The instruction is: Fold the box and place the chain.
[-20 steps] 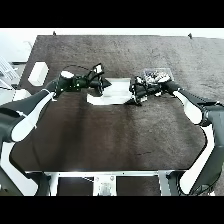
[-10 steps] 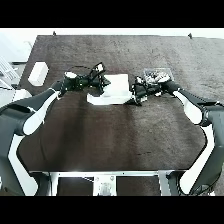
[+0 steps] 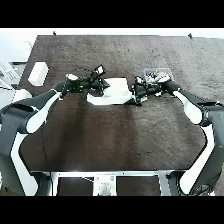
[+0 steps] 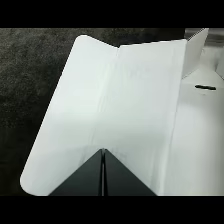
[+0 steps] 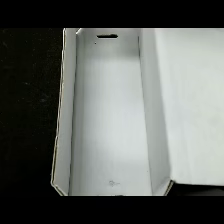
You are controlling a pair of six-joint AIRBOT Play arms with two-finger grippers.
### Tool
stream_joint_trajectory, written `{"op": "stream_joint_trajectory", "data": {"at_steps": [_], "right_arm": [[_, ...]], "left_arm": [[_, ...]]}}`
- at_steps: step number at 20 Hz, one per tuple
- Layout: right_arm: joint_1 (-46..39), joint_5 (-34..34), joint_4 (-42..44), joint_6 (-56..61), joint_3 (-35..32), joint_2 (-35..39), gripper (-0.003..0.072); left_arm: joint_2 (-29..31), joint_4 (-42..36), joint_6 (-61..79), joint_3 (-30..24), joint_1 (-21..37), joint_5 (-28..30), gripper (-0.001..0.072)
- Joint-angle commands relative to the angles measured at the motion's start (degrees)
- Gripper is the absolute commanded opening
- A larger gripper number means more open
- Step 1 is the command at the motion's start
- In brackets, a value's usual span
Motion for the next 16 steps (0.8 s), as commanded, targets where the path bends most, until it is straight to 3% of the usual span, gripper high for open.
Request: {"op": "stream_joint_trajectory", "data": {"at_steps": [1,4,10,12,13,16], "right_arm": [[0.07,0.00,0.02,0.02,-0.02,0.00,0.0584],[0.07,0.00,0.02,0.02,-0.02,0.00,0.0583],[0.04,0.00,0.02,0.00,-0.02,0.00,0.0583],[0.07,0.00,0.02,0.00,-0.02,0.00,0.0583],[0.07,0.00,0.02,0.02,-0.02,0.00,0.0583],[0.07,0.00,0.02,0.00,-0.02,0.00,0.0583]], "left_arm": [[-0.07,0.35,-0.13,0.22,-0.02,-0.50,0.0018],[0.07,0.31,-0.15,2.45,0.09,-3.23,0.0020],[4.72,3.37,-4.11,7.15,5.33,-20.57,0.0026],[7.17,6.01,-5.53,7.54,7.80,-26.60,0.0552],[8.17,7.93,-8.52,7.56,8.50,-28.13,0.0615],[9.57,20.50,-13.79,7.65,8.37,-31.69,0.0616]]}}
